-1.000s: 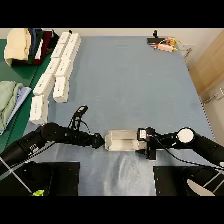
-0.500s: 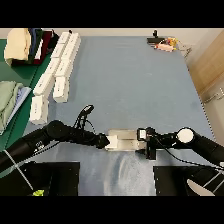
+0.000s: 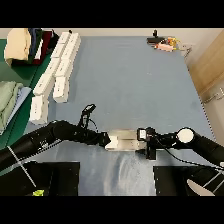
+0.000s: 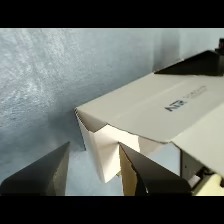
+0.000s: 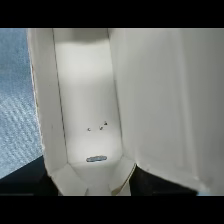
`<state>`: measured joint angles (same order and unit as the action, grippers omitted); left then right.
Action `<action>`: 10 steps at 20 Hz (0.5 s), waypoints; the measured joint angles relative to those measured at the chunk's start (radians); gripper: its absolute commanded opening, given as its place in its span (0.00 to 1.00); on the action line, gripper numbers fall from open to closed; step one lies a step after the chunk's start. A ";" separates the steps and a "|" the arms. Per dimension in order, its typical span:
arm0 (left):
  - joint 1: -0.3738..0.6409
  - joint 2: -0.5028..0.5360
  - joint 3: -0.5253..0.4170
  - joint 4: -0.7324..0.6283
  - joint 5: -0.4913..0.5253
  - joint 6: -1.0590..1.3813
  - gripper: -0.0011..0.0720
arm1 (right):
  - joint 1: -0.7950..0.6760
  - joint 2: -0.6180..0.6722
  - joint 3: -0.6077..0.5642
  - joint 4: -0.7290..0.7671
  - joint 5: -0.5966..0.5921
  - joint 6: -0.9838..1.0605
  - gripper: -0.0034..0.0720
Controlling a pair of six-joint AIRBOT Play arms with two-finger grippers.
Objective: Fold the box.
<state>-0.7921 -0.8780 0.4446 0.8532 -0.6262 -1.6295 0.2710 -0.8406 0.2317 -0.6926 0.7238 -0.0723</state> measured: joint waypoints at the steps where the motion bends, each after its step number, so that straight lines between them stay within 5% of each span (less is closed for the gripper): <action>1: -0.021 -0.002 0.017 0.050 0.002 -0.068 0.60 | 0.000 0.000 0.000 0.000 0.000 0.000 0.72; 10: -0.241 -0.205 0.225 0.483 -0.101 -0.645 0.60 | 0.000 0.000 0.000 0.000 0.000 0.000 0.72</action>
<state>-1.0336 -1.0832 0.6693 1.3357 -0.7277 -2.2742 0.2710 -0.8410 0.2317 -0.6930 0.7238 -0.0723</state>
